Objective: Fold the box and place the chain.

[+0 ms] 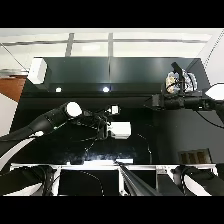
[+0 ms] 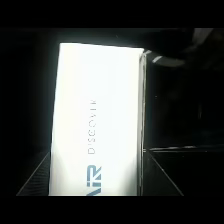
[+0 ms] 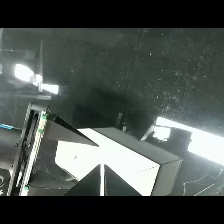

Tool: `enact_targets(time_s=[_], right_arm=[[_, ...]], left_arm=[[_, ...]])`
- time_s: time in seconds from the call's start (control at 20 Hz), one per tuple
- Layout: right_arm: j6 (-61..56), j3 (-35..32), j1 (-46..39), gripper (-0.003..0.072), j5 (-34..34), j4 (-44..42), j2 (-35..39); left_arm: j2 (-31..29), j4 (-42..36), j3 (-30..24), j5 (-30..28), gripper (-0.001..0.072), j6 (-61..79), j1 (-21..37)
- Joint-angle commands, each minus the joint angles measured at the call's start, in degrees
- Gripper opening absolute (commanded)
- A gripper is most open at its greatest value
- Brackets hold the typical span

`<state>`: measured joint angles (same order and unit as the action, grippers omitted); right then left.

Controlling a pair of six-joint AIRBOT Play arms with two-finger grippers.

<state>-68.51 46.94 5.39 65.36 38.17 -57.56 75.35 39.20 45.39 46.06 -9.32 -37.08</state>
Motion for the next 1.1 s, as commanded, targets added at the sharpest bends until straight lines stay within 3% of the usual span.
enact_targets(time_s=[0.0,0.2,0.55,0.6,0.65,0.7,0.85,1.05], right_arm=[[-0.02,0.02,-0.02,0.0032,0.00,0.04,0.07],[-0.02,0.02,-0.02,0.0033,0.00,0.02,0.07],[-0.02,0.02,-0.02,0.0033,-0.07,0.02,0.07],[-0.02,0.02,-0.02,0.0032,-0.07,0.02,0.07],[-0.02,0.02,-0.04,0.0032,-0.07,0.02,0.07],[-0.02,0.02,-0.04,0.0033,-0.15,0.02,0.07],[-0.02,0.04,-0.50,0.0033,-0.07,0.09,0.07],[-0.02,0.04,-2.60,0.0032,0.07,0.07,0.07]], left_arm=[[-0.07,-0.09,0.00,0.87,0.0712,-0.09,-0.04],[0.52,0.00,-0.13,0.26,0.0712,-0.09,-0.59],[3.76,4.26,-0.57,-7.89,0.0694,-4.20,-4.79],[3.74,5.99,-0.57,-7.87,0.0595,-6.29,-4.76],[3.63,8.96,-0.39,-7.17,0.0429,-8.90,-4.68],[3.43,12.22,0.04,-5.51,0.0345,-12.48,-4.39],[1.14,21.05,1.55,1.55,0.0332,-26.71,0.11],[-6.58,27.50,1.55,8.28,0.0333,-34.01,15.34]])
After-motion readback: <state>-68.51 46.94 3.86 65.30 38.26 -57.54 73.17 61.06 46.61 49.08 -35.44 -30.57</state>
